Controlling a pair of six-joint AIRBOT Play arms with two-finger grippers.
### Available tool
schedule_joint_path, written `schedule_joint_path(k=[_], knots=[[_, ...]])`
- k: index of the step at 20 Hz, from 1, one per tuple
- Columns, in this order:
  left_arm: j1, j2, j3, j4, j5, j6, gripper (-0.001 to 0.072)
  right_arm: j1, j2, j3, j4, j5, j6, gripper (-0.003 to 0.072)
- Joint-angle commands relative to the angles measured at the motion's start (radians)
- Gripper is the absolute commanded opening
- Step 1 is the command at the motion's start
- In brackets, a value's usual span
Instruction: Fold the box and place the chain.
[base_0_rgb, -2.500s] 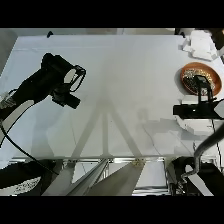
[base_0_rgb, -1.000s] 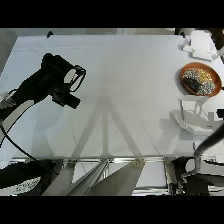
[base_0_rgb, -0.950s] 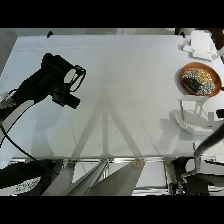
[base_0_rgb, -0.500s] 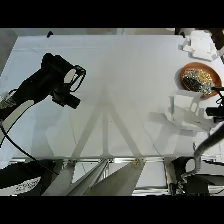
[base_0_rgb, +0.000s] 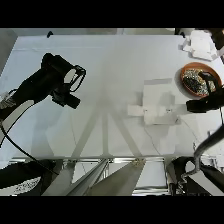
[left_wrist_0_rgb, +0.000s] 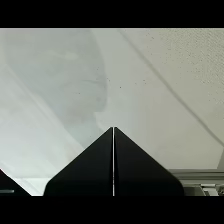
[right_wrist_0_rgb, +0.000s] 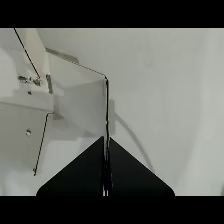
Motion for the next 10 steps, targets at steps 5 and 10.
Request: schedule_joint_path(k=[5, 10], knots=[[0.000, 0.001, 0.000, 0.001, 0.004, 0.060, 0.0011, 0.014, 0.438, -0.372, 0.353, -0.127, -0.174, 0.0015], [-0.001, 0.001, 0.000, -0.002, 0.007, 0.116, 0.0011, 0.111, 0.465, -0.439, 0.417, -0.107, -0.237, 0.0015]])
